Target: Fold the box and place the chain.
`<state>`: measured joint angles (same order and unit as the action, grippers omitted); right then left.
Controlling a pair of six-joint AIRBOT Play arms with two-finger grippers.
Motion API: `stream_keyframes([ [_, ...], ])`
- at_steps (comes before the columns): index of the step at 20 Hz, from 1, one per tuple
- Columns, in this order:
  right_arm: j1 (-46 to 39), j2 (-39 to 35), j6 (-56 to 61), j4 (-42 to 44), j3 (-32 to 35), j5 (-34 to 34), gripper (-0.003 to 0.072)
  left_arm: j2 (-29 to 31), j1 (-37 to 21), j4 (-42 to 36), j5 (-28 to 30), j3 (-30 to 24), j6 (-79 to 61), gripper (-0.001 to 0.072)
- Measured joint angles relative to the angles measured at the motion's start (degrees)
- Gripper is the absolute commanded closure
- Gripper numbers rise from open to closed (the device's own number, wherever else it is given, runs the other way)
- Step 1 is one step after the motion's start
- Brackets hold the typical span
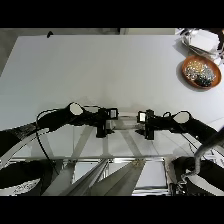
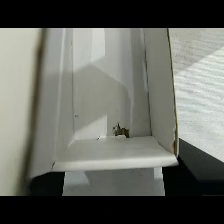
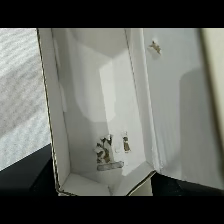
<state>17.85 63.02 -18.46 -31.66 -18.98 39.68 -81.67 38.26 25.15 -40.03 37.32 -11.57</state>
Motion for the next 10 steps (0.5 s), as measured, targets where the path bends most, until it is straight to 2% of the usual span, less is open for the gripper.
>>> stream_keyframes([
  [10, -0.02, 0.00, 0.48, -0.07, 0.00, 0.46, 0.0273, -0.02, 0.02, -0.07, -0.07, 0.00, 0.02, 0.0390],
])
